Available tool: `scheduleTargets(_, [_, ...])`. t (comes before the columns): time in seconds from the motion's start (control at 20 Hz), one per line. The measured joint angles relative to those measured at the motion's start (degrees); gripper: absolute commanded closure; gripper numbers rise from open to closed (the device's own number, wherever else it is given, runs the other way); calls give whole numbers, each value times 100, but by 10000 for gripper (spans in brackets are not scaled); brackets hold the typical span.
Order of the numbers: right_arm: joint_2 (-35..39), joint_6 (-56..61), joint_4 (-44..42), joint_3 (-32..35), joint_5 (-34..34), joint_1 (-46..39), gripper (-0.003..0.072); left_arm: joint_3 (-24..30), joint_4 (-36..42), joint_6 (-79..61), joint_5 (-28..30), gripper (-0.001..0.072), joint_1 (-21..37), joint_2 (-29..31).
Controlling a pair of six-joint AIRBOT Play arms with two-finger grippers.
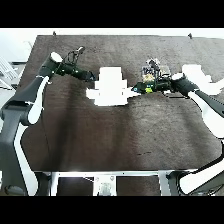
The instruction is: Fold the box and place the chain.
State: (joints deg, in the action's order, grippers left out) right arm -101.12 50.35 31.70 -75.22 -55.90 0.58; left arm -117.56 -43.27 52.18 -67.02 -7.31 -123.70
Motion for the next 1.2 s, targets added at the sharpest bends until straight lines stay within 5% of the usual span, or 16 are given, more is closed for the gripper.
scheduleTargets(0.9, [-2, -7, 4, 0, -7, 4, 681, -7, 752, -481, 109, 228, -197, -374])
scheduleTargets(1.0, [-2, -22, 15, 0, -7, 4, 681, -7, 752, -516, 155, 289, -216, -385])
scheduleTargets(1.2, [-2, -39, 37, 0, -7, 4, 681, -7, 767, -555, 205, 296, -247, -391])
